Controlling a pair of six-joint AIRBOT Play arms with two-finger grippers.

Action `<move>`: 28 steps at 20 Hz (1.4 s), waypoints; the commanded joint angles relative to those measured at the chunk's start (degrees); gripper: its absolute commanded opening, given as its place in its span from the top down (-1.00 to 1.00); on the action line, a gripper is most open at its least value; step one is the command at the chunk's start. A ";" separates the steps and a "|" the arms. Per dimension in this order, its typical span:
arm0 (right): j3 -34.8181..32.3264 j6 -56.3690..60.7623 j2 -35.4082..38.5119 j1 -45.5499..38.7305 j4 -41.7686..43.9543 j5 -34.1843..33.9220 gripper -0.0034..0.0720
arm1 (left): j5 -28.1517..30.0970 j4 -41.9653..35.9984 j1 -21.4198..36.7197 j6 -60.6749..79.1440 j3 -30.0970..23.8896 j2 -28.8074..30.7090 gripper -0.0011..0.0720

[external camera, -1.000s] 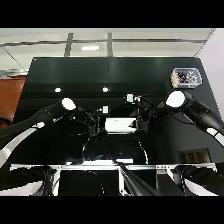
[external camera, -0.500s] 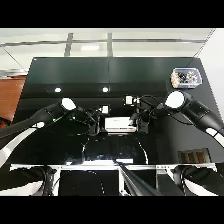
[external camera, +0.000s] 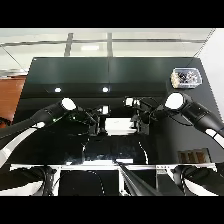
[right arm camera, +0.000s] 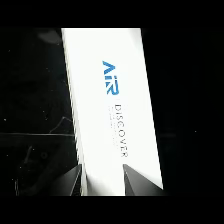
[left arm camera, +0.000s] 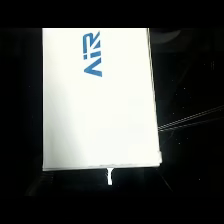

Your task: Fold the box and place the chain.

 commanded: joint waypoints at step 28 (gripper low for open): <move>-13.00 34.49 2.29 -6.71 33.31 -2.73 0.87 | 0.00 -0.04 -0.02 -0.09 -0.02 -0.02 -0.11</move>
